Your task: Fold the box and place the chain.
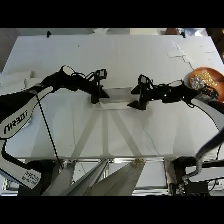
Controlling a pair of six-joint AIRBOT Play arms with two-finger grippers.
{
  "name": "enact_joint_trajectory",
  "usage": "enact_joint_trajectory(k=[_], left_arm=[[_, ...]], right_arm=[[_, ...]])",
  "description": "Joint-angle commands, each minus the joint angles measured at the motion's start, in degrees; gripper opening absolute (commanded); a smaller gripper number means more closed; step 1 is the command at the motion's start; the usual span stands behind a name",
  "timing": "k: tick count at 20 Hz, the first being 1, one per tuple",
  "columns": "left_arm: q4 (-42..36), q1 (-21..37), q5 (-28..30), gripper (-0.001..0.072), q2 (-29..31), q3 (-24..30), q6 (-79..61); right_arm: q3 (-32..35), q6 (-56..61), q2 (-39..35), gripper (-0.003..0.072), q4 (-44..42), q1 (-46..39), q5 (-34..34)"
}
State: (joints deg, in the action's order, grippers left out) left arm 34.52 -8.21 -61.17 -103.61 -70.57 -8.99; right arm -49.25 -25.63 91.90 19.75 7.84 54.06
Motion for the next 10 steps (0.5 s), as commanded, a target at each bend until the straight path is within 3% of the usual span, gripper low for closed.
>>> enact_joint_trajectory(k=[1, 10], left_arm=[[0.0, 0.0, 0.1, 0.0016, 0.0, 0.0, 0.0], [0.0, 0.0, 0.1, 0.0016, 0.0, 0.0, 0.0]], right_arm=[[-0.4, 0.3, 0.3, 0.0668, 0.9, 0.1, 2.0], [-4.3, 2.8, 3.2, 0.0668, 5.7, 2.3, 5.1]])
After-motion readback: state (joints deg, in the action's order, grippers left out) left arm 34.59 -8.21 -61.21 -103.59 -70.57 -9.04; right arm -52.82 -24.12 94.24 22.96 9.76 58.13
